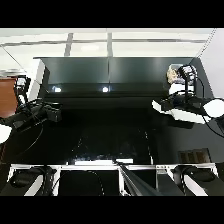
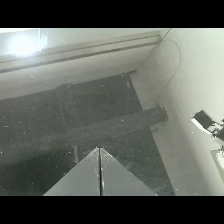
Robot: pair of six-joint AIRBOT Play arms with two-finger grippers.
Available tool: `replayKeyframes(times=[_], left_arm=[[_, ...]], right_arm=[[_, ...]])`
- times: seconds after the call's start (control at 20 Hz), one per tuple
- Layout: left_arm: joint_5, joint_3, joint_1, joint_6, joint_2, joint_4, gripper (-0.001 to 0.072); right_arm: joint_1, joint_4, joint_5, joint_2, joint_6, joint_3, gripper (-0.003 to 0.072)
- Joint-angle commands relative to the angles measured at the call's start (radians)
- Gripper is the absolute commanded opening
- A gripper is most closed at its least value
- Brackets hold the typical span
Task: Fold the box and place the chain.
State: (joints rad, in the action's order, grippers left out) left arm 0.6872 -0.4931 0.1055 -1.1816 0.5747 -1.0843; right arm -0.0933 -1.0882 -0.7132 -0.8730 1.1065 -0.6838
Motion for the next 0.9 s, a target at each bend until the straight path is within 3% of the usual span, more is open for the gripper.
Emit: replayKeyframes(times=[0.0, 0.05, 0.1, 0.15, 0.2, 0.3, 0.45, 0.55, 0.7, 0.85], left_arm=[[0.000, 0.000, 0.001, 0.000, -0.001, 0.000, 0.0025], [0.000, 0.000, 0.001, 0.000, -0.001, 0.000, 0.0025], [0.000, 0.000, 0.001, 0.000, -0.001, 0.000, 0.0025], [0.000, 0.000, 0.001, 0.000, -0.001, 0.000, 0.0025], [0.000, 0.000, 0.001, 0.000, -0.001, 0.000, 0.0025], [0.000, 0.000, 0.001, 0.000, -0.001, 0.000, 0.0025], [0.000, 0.000, 0.001, 0.000, -0.001, 0.000, 0.0025], [0.000, 0.000, 0.001, 0.000, -0.001, 0.000, 0.0025], [0.000, 0.000, 0.001, 0.000, -0.001, 0.000, 0.0025], [0.000, 0.000, 0.001, 0.000, -0.001, 0.001, 0.0024]], right_arm=[[-0.001, 0.101, 0.089, -0.001, 0.000, 0.000, 0.0012], [-0.001, 0.123, 0.176, -0.003, 0.000, 0.000, 0.0014], [0.001, 0.109, 0.277, -0.006, 0.000, 0.000, 0.0091], [0.007, 0.089, 0.368, -0.016, 0.000, 0.000, 0.0618], [0.019, 0.055, 0.443, -0.033, 0.000, 0.000, 0.0720], [0.091, 0.008, 0.488, -0.071, 0.014, 0.000, 0.0720], [0.434, 0.005, 0.411, -0.131, 0.288, -0.046, 0.0720], [0.711, -0.008, 0.174, -0.187, 0.320, -0.145, 0.0720], [1.032, -0.031, -0.184, -0.309, 0.139, -0.285, 0.0720], [1.207, 0.216, -0.452, -0.431, -0.246, -0.332, 0.0720]])
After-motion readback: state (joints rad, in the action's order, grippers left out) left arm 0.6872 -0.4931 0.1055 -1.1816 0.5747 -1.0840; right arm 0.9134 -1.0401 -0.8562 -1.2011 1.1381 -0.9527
